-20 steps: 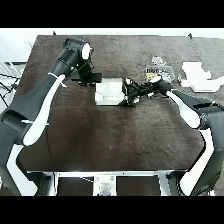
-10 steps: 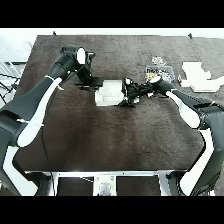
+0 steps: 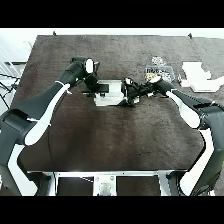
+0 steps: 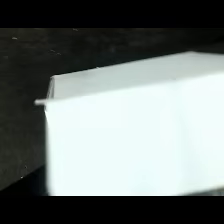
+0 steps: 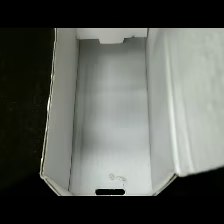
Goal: Fold the box and place the chain.
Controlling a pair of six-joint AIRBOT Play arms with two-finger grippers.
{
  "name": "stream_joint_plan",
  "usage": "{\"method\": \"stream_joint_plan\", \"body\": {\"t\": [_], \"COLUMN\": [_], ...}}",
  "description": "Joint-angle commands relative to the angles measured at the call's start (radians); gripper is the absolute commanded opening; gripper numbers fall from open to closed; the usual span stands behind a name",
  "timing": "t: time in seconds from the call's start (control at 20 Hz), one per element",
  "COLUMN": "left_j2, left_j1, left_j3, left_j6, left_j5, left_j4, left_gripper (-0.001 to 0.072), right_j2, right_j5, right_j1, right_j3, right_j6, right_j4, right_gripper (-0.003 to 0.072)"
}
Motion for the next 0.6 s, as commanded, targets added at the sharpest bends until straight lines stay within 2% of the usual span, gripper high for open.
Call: {"method": "stream_joint_plan", "body": {"t": [0.0,0.15,0.55], "left_j2": [-0.009,-0.007,-0.006], "left_j1": [-0.001,-0.001,-0.001], "left_j3": [-0.01,-0.006,0.105], "left_j6": [-0.039,-0.035,-0.001], "left_j5": [0.003,-0.002,-0.101], "left_j4": [0.049,0.042,0.028], "left_gripper": [0.0467,0.0469,0.0487], "right_j2": [0.0,0.0,0.0], "right_j5": [-0.002,-0.002,-0.002], "right_j1": [0.0,0.0,0.0], "right_j3": [0.0,0.0,0.0], "right_j6": [0.0,0.0,0.0], "right_j4": [-0.005,-0.005,-0.005], "right_gripper": [0.0587,0.0587,0.0587]}}
